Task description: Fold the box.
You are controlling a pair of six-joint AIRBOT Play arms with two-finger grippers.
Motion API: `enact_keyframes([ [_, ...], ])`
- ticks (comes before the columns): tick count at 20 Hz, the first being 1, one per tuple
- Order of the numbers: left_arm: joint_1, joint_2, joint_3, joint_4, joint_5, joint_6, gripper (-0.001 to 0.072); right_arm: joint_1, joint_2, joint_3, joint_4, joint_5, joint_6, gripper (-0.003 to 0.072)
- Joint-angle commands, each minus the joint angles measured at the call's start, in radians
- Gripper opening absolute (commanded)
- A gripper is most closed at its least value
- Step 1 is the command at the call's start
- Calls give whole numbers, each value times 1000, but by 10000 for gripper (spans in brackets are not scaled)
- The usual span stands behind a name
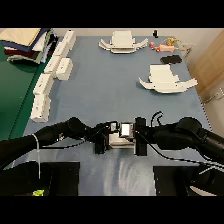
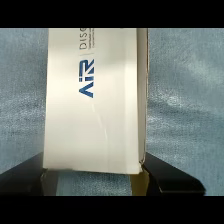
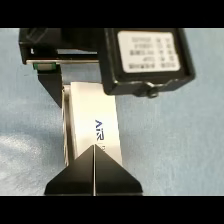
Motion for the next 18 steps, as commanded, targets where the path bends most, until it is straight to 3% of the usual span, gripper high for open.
enact_keyframes([
  [1, 0, 1, 0, 0, 0, 0, 522, 0, 3, 9, 7, 22, 79, 3],
  [6, 0, 1, 0, 0, 0, 0, 522, 1, 31, -24, 19, 132, 346, 0],
  [11, 0, 1, 0, 0, 0, 0, 523, 42, 226, -294, 186, 479, 435, 1],
  [13, 0, 1, 0, 0, 0, 0, 522, 64, 247, -388, 261, 572, 441, 2],
  [18, 0, 1, 0, 0, 0, 0, 523, 76, 244, -444, 266, 615, 463, 3],
])
